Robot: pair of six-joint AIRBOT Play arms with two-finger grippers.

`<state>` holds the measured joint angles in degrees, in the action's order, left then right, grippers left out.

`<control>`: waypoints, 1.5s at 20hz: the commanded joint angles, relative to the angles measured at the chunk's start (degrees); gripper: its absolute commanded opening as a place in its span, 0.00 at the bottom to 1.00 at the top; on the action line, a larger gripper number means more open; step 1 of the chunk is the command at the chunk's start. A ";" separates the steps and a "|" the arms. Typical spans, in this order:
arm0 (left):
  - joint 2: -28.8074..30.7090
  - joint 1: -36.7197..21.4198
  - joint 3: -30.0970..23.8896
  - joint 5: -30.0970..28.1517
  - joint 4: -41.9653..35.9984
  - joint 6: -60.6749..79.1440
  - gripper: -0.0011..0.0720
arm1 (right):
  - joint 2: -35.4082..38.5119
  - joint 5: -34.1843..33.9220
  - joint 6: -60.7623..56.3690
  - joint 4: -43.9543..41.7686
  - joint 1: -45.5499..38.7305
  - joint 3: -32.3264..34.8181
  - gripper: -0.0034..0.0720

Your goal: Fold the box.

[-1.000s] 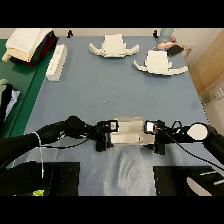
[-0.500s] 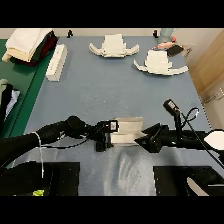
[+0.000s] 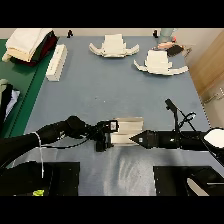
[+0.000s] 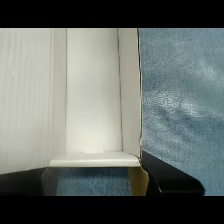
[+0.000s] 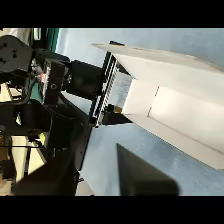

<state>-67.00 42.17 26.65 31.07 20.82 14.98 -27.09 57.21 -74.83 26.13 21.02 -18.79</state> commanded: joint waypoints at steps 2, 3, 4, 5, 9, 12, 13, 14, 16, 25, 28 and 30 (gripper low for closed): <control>-0.02 -0.02 0.07 0.00 0.00 0.00 0.64 | -7.56 -6.10 -1.20 6.60 0.11 -0.09 0.31; -0.02 -0.02 0.07 -0.02 0.00 0.00 0.64 | -10.34 -7.02 -0.79 4.63 0.11 -0.66 0.24; -0.02 -0.02 0.07 -0.02 0.00 0.00 0.64 | -12.76 -6.91 2.40 1.53 0.15 -1.90 0.13; -0.02 -0.02 0.07 -0.02 0.00 0.00 0.64 | -15.17 -6.75 6.71 -1.16 0.15 -3.82 0.10; -0.02 -0.02 0.07 -0.02 0.00 0.00 0.64 | -22.95 -11.91 8.90 2.78 0.09 -11.26 0.09; -0.02 0.00 0.07 0.07 0.00 0.00 0.64 | -30.73 -15.91 8.94 6.38 0.11 -13.57 0.06; -0.02 -0.02 0.07 0.11 0.00 0.00 0.64 | -33.68 -16.17 9.09 6.78 0.11 -13.79 0.05; -0.02 -0.02 0.07 0.11 0.00 0.00 0.64 | -36.33 -16.11 10.38 6.56 0.17 -13.84 0.05; -0.02 -0.02 0.07 0.09 0.00 0.00 0.64 | -40.26 -15.61 13.03 6.36 0.59 -13.81 0.05; -0.02 -0.02 0.07 0.15 0.00 0.00 0.64 | -41.31 -15.39 16.41 5.99 0.98 -13.86 0.05; -0.02 -0.02 0.07 0.15 0.00 0.00 0.64 | -38.16 -12.79 17.68 6.05 0.76 -15.21 0.05; -0.02 -0.02 0.07 0.15 0.00 0.00 0.64 | -33.73 -10.95 17.88 7.02 0.74 -16.52 0.05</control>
<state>-67.00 42.17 26.65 31.35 20.91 15.05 -64.69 43.70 -57.80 32.60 21.89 -34.00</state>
